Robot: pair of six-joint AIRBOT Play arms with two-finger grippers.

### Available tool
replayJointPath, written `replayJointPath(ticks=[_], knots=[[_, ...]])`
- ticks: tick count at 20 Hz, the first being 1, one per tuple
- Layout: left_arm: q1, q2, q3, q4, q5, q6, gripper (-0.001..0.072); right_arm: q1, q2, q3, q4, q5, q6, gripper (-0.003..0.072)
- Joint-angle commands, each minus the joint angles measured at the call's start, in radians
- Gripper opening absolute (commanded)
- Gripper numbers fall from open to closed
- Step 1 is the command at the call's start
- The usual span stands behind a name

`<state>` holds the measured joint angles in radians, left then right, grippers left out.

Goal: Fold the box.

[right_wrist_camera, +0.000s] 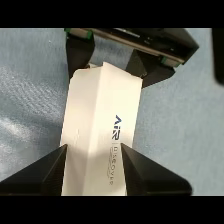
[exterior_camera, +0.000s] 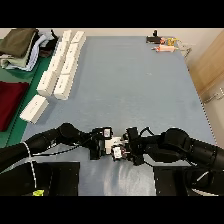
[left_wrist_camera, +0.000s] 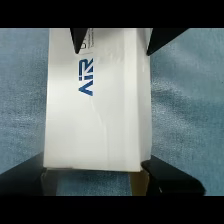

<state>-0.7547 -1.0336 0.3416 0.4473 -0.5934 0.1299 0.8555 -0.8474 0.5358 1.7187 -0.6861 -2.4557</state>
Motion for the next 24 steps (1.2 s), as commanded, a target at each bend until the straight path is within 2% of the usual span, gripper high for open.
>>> replayJointPath(ticks=[1,15,22,23,24], knots=[[0.000,0.001,0.000,0.002,-0.001,0.004,0.0525,0.001,0.003,0.001,-0.053,0.010,0.008,0.0520],[0.000,0.000,0.000,0.002,-0.001,0.004,0.0525,0.000,0.026,0.040,-0.108,0.024,0.058,0.0519],[0.000,0.000,0.000,0.002,-0.001,0.004,0.0525,0.001,0.010,0.039,-0.061,0.000,0.058,0.0495],[0.000,0.001,0.000,0.002,-0.001,0.004,0.0525,0.001,0.002,0.039,-0.040,-0.021,0.058,0.0409],[0.000,0.000,0.000,0.002,-0.001,0.004,0.0525,0.001,-0.006,0.039,-0.029,-0.043,0.058,0.0283]])
